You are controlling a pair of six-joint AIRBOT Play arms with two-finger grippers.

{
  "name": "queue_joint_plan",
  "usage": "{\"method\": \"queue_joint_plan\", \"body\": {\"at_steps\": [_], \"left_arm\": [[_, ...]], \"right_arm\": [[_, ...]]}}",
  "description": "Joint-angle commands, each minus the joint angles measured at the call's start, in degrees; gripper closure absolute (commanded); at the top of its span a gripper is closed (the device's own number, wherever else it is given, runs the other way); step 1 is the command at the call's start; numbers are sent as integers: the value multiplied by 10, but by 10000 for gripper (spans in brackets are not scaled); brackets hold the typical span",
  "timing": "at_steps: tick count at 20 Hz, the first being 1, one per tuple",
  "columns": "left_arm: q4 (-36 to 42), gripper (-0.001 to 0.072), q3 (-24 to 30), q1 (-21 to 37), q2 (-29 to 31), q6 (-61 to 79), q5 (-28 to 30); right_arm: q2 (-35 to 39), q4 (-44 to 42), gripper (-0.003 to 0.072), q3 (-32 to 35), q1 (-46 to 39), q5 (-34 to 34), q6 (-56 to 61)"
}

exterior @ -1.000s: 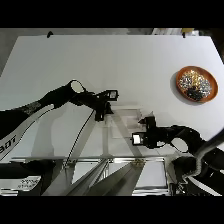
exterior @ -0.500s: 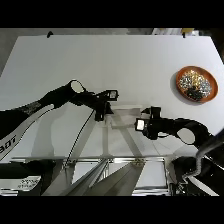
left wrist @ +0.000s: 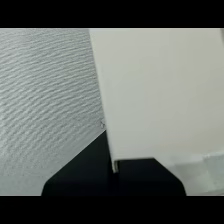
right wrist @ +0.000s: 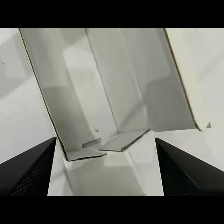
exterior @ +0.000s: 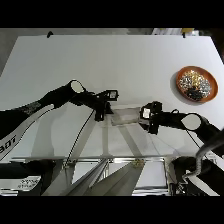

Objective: Fold the box and place the chain.

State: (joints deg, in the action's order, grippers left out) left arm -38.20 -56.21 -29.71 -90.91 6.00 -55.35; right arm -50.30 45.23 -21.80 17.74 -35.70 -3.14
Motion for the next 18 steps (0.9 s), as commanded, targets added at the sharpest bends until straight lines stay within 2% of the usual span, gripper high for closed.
{"method": "queue_joint_plan", "body": {"at_steps": [1,6,12,18], "left_arm": [[0,697,0,0,0,0,0],[0,697,0,0,0,0,0],[0,697,0,0,0,0,0],[0,697,0,0,0,0,0]], "right_arm": [[-33,-86,2,-2,-57,-38,-113],[-90,-156,2,-10,-95,-99,-243],[-163,-155,1,-50,-100,-105,-244],[-207,-152,2,-56,-100,-158,-260]]}}
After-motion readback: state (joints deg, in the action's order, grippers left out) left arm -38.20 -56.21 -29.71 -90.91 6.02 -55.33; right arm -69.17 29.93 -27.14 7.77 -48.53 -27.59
